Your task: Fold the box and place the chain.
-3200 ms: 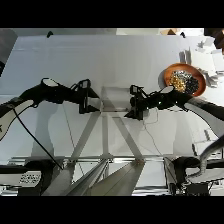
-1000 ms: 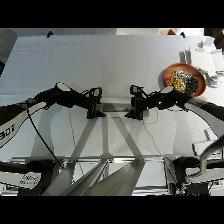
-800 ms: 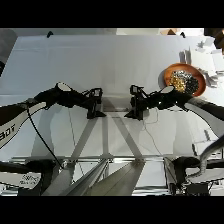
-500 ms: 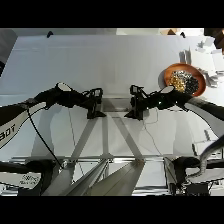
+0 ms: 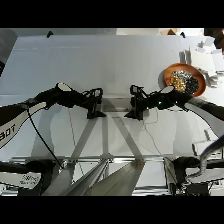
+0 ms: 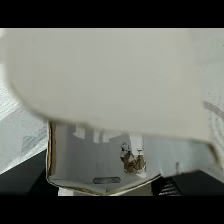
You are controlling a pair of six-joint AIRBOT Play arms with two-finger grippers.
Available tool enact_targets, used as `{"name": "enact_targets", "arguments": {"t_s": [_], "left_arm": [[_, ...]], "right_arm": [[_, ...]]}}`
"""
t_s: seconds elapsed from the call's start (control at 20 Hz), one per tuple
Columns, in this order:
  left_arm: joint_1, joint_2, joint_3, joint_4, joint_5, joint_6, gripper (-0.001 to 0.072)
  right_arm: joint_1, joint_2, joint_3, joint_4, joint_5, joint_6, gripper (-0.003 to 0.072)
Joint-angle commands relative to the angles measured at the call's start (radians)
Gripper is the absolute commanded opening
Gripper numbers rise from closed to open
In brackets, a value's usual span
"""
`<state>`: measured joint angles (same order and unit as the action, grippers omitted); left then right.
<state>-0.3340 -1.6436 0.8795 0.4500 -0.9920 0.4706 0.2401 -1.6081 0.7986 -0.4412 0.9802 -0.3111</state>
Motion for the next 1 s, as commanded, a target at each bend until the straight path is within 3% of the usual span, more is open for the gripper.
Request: {"name": "enact_targets", "arguments": {"t_s": [0.0, 0.1, 0.2, 0.6, 0.7, 0.8, 0.85, 0.95], "left_arm": [[0.000, 0.000, 0.000, 0.000, 0.001, 0.000, 0.0393], [0.000, 0.000, 0.000, 0.000, 0.001, 0.000, 0.0393], [0.000, 0.000, 0.000, 0.000, 0.001, 0.000, 0.0393], [0.000, 0.000, 0.000, 0.000, -0.001, 0.000, 0.0394], [0.000, 0.000, 0.000, 0.000, -0.003, 0.000, 0.0393], [0.000, 0.000, 0.000, 0.000, -0.003, 0.000, 0.0393], [0.000, 0.000, 0.000, 0.000, -0.003, 0.000, 0.0393], [0.000, 0.000, 0.000, 0.000, -0.003, 0.000, 0.0393]], "right_arm": [[0.001, 0.000, 0.000, 0.002, 0.045, 0.000, 0.0460], [0.003, 0.001, 0.000, 0.011, 0.048, -0.007, 0.0474], [-0.003, 0.004, 0.000, -0.014, 0.047, -0.006, 0.0658], [-0.125, 0.189, 0.000, -0.291, 0.053, 0.134, 0.0617], [-0.157, 0.252, 0.000, -0.330, 0.084, 0.185, 0.0440], [-0.166, 0.310, 0.000, -0.320, 0.161, 0.228, 0.0118], [-0.160, 0.331, 0.000, -0.287, 0.224, 0.235, 0.0011], [-0.128, 0.341, 0.000, -0.198, 0.243, 0.236, 0.0009]]}}
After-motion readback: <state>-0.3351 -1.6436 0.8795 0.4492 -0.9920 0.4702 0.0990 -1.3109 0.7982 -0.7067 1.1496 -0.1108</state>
